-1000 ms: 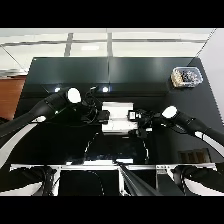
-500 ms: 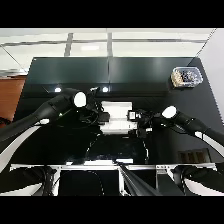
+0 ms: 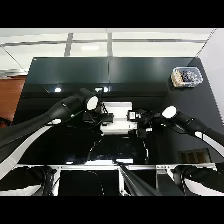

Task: Fold the box and place the chain.

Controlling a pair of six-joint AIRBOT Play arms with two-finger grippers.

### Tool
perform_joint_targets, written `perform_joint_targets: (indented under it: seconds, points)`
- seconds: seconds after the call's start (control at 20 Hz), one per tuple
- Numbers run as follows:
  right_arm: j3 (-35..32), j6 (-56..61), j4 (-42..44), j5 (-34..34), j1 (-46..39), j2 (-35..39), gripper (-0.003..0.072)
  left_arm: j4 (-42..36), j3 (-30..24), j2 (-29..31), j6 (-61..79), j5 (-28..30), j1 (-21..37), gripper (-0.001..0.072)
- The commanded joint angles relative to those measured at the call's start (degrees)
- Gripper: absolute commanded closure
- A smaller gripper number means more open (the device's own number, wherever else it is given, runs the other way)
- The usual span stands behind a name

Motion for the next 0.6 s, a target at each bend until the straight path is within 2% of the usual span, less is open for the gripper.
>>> perform_joint_targets:
  seconds: [0.0,0.4,0.45,0.5,0.55]
  points:
    - [0.0,0.0,0.0,0.1,0.1,0.0,0.0455,0.8,0.7,-1.5,-5.9,0.3,-0.8,0.0376]
    - [0.0,0.0,0.0,0.1,0.1,0.0,0.0454,0.8,0.7,-3.0,-9.7,0.2,-1.8,0.0376]
    - [0.0,0.0,0.0,0.1,0.1,0.0,0.0454,0.8,0.7,-3.0,-9.9,0.2,-1.9,0.0393]
    - [0.0,0.0,0.0,0.1,0.1,0.0,0.0455,0.9,0.7,-3.0,-9.8,0.1,-1.9,0.0463]
    - [0.0,0.0,0.0,0.1,0.1,0.0,0.0455,1.0,0.7,-3.0,-9.9,-0.1,-1.9,0.0477]
